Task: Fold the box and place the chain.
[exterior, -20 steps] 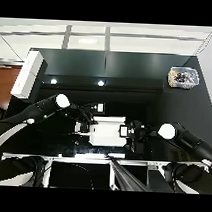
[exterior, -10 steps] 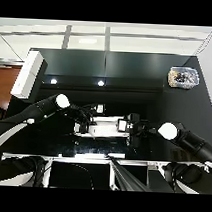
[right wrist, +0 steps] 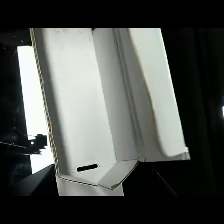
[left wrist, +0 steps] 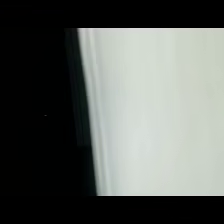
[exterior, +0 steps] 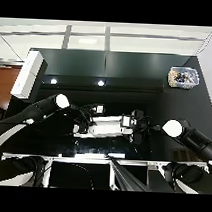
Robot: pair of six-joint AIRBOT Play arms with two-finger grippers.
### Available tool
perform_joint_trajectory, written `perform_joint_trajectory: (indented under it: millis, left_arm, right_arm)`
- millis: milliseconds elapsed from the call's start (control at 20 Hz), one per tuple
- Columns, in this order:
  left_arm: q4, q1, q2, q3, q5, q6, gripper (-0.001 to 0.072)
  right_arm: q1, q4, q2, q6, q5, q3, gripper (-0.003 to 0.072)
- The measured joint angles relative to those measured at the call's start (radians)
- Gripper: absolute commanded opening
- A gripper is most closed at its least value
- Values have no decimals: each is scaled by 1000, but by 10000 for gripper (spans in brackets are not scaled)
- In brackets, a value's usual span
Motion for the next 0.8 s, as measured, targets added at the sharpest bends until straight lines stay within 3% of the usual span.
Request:
perform_joint_trajectory:
  millis: [500,800]
  left_arm:
    - [-3,0,9,0,4,1,30]
    - [-4,-1,9,0,2,3,30]
  right_arm:
    - [-10,234,-95,-175,13,0,694]
    - [-10,290,-166,-276,32,-41,694]
